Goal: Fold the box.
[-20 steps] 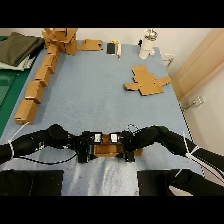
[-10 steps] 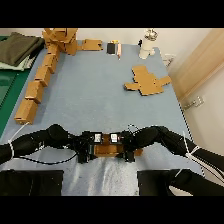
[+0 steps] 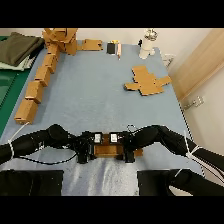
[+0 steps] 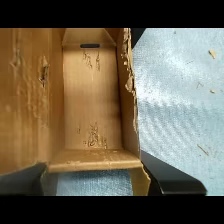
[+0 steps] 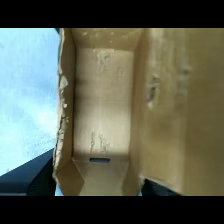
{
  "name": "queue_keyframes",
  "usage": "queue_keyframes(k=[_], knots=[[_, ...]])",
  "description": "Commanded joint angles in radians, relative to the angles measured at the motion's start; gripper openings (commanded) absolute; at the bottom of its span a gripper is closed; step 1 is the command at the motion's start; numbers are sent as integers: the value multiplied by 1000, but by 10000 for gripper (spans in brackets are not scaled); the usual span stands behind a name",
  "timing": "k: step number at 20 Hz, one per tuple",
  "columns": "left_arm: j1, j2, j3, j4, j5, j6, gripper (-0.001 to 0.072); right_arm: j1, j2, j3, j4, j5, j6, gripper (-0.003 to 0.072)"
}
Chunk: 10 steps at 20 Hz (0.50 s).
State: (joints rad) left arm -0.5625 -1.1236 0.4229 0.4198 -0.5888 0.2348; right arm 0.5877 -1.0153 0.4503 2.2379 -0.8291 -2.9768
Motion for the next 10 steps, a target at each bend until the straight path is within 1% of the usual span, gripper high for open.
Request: queue_keyframes(k=[1, 3, 7, 10], knots=[[1, -1, 0, 0, 3, 0, 578, -2, 24, 23, -25, -36, 95, 714], [1, 0, 0, 0, 3, 0, 578, -2, 52, 24, -69, -87, 129, 714], [1, 0, 0, 0, 3, 0, 578, -2, 144, 24, -191, -230, 291, 713], [1, 0, 0, 0, 3, 0, 578, -2, 262, 35, -211, -407, 370, 713]])
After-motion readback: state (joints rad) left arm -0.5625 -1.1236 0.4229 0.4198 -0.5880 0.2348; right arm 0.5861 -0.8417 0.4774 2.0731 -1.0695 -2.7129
